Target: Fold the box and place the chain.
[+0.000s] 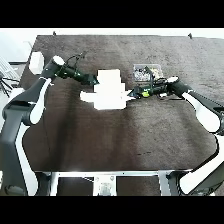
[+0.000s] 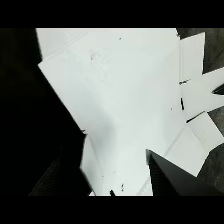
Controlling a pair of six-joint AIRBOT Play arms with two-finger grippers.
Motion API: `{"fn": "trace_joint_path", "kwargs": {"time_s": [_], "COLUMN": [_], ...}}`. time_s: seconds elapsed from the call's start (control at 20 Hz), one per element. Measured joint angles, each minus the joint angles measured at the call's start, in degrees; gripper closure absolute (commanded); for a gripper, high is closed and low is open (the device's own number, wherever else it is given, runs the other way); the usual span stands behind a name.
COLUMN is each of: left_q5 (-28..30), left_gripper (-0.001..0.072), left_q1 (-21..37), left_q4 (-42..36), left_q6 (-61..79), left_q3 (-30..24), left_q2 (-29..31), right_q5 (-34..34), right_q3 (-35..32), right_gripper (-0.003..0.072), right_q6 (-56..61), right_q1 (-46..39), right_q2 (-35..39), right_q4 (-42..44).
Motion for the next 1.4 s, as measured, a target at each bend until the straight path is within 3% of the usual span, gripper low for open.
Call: {"fn": "trace_joint_path", "kwargs": {"time_s": [0.4,0.45,1.2,1.35,1.4], "left_q5": [1.42,1.60,0.37,-0.31,-0.31], "left_gripper": [0.0125,0.0193,0.0244,0.0474,0.0471], "left_q1": [0.04,0.09,-0.07,-0.11,-0.11], "left_q4": [-2.71,-2.99,-8.31,-9.05,-9.31], "left_q6": [2.12,2.14,5.77,6.34,6.45], "left_q3": [0.04,0.04,0.04,0.04,0.04], "left_q2": [-1.68,-1.88,-4.42,-4.92,-4.96], "right_q5": [0.00,0.00,0.00,0.00,0.00], "right_q3": [0.00,0.00,0.00,0.00,0.00], "right_gripper": [0.0676,0.0676,0.0675,0.0675,0.0675], "right_q6": [0.00,0.00,0.00,0.00,0.02], "right_q1": [0.00,0.00,0.00,0.00,0.00], "right_q2": [0.00,0.00,0.00,0.00,0.00], "right_q4": [0.00,0.00,0.02,0.00,0.00]}}
